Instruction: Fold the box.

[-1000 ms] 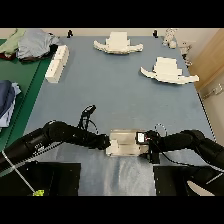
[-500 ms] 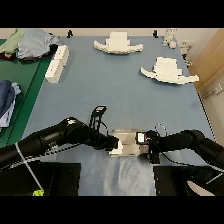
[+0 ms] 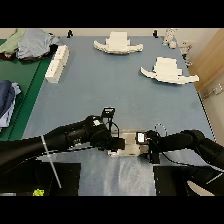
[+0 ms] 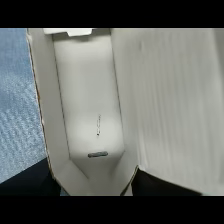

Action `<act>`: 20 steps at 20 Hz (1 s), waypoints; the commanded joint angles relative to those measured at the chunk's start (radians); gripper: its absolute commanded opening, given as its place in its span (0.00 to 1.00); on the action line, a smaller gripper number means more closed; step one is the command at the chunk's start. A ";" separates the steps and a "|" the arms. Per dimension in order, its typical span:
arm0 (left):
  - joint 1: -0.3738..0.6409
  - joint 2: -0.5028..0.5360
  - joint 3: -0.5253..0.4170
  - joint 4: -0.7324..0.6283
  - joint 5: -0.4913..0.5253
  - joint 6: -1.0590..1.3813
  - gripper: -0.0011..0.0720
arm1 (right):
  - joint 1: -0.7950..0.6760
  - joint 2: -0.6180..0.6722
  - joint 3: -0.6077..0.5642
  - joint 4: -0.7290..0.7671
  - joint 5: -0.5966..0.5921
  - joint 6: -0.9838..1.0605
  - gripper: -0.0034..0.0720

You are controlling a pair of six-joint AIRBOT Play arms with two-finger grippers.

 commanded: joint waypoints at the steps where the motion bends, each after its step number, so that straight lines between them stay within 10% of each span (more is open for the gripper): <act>1: -0.029 -0.090 0.068 0.080 -0.066 -0.095 0.43 | 0.001 0.000 0.000 0.000 0.000 0.000 0.76; 11: -0.076 -0.181 0.088 0.122 -0.075 -0.165 0.42 | 0.001 0.000 0.000 0.000 0.000 0.000 0.76; 20: -0.093 -0.183 0.088 0.165 -0.055 -0.246 0.04 | 0.001 0.000 0.000 0.000 0.000 0.000 0.76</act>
